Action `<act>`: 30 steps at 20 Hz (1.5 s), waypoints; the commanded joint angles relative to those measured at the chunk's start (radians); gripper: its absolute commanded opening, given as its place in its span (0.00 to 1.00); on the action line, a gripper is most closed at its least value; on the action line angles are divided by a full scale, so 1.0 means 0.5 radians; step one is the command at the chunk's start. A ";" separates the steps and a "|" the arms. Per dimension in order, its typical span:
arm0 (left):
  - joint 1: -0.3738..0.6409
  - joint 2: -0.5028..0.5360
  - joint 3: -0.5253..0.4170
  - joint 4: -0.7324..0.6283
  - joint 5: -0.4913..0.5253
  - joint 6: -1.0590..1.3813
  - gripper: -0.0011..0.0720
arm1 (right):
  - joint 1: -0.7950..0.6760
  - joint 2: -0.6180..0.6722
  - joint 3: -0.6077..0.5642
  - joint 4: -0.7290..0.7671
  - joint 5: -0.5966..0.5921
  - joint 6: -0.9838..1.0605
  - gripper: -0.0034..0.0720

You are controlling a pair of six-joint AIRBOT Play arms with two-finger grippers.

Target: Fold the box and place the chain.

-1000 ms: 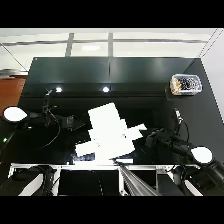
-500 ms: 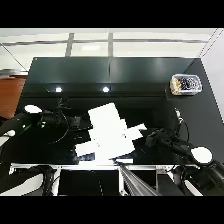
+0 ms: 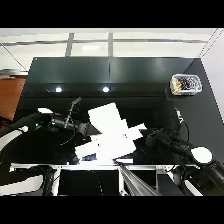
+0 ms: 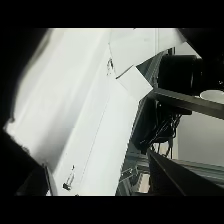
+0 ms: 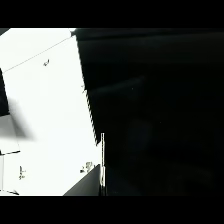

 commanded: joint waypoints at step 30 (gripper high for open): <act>-0.110 0.014 0.294 0.488 -0.094 0.294 0.04 | -0.323 0.001 0.310 -0.234 0.375 0.107 0.97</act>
